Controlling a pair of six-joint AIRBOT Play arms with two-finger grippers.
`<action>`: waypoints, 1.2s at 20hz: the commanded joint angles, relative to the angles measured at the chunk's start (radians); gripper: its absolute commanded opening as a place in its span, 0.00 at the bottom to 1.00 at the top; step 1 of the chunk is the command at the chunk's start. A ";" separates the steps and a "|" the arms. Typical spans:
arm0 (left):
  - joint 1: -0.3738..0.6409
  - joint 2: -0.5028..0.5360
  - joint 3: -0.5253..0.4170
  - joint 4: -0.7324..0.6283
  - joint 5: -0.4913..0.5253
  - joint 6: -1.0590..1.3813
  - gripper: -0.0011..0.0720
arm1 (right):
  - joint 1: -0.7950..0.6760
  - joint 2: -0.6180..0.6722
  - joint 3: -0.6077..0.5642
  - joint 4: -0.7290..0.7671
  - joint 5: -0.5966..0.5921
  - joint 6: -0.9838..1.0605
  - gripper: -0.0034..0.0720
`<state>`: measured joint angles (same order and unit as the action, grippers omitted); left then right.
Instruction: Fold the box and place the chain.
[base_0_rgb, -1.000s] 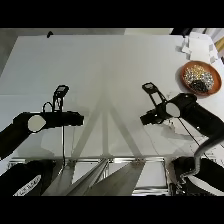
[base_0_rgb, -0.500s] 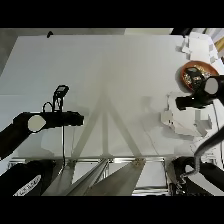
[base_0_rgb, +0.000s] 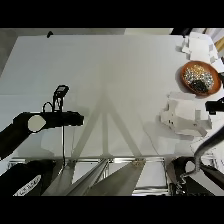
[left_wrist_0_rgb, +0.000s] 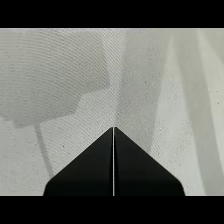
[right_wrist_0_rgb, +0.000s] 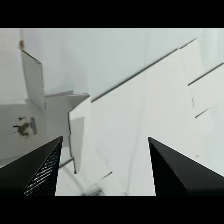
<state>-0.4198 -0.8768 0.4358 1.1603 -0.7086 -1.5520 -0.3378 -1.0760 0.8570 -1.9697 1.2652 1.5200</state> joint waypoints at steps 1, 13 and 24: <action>0.000 0.001 0.000 0.000 0.000 0.000 0.03 | -0.047 -0.015 -0.001 0.037 0.000 -0.043 0.67; 0.000 0.001 0.000 0.000 0.000 0.000 0.03 | -0.047 -0.166 -0.003 0.050 0.028 -0.064 0.66; 0.000 0.001 0.000 0.000 0.000 0.000 0.03 | -0.047 -0.235 -0.003 0.008 0.071 -0.052 0.06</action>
<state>-0.4198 -0.8768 0.4358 1.1606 -0.7082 -1.5520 -0.3843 -1.2995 0.8539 -1.9522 1.3144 1.4658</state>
